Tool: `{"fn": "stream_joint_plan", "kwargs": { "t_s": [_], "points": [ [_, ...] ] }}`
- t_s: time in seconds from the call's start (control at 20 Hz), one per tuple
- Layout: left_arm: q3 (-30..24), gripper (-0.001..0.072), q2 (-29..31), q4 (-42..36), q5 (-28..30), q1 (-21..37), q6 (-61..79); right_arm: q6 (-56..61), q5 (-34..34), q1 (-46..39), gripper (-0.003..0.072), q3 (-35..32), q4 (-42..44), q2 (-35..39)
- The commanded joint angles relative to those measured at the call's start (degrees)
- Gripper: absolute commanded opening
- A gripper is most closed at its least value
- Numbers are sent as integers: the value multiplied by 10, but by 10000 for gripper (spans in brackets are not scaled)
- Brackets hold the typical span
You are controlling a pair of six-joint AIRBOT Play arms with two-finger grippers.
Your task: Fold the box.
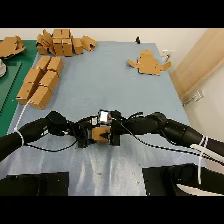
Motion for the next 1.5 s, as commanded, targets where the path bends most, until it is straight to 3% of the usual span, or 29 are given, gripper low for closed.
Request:
{"fn": "stream_joint_plan", "kwargs": {
  "t_s": [0.0,0.95,1.1,1.45],
  "points": [
    [0,351,0,0,0,0,0,-17,5,5,448,0,4,-15],
    [0,351,0,0,0,0,0,-109,-5,40,448,0,-7,-23],
    [0,351,0,0,0,0,0,-109,17,40,369,0,-13,-23],
    [0,351,0,0,0,0,0,-109,18,40,368,0,-19,-23]
  ]
}}
